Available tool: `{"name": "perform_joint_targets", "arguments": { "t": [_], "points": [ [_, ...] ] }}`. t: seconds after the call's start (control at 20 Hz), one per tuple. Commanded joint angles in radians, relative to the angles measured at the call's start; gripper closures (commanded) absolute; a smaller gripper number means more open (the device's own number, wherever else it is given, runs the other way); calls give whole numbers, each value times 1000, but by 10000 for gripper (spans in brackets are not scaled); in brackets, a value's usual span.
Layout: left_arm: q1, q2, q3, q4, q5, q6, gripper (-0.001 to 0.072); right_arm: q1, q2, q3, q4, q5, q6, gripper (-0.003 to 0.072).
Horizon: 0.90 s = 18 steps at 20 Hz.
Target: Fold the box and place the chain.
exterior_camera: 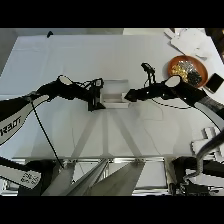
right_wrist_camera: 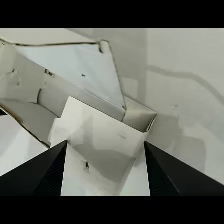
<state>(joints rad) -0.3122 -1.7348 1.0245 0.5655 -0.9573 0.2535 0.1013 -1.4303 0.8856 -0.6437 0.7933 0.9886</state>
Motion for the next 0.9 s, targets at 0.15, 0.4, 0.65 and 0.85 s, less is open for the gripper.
{"name": "perform_joint_targets", "arguments": {
  "t": [0.15, 0.4, 0.65, 0.85],
  "points": [
    [-1, 0, 0, 0, 0, 0, 596, 10, 0, 1, 18, -27, 87, 177],
    [-1, 0, 0, 0, 0, 0, 596, 26, 0, 1, 4, -27, 87, 287],
    [-1, 0, 0, 0, 0, 0, 596, 80, 0, 1, -145, -77, 156, 273],
    [-1, 0, 0, 0, 0, 0, 596, 80, 0, 1, -271, -116, 249, 268]
  ]
}}
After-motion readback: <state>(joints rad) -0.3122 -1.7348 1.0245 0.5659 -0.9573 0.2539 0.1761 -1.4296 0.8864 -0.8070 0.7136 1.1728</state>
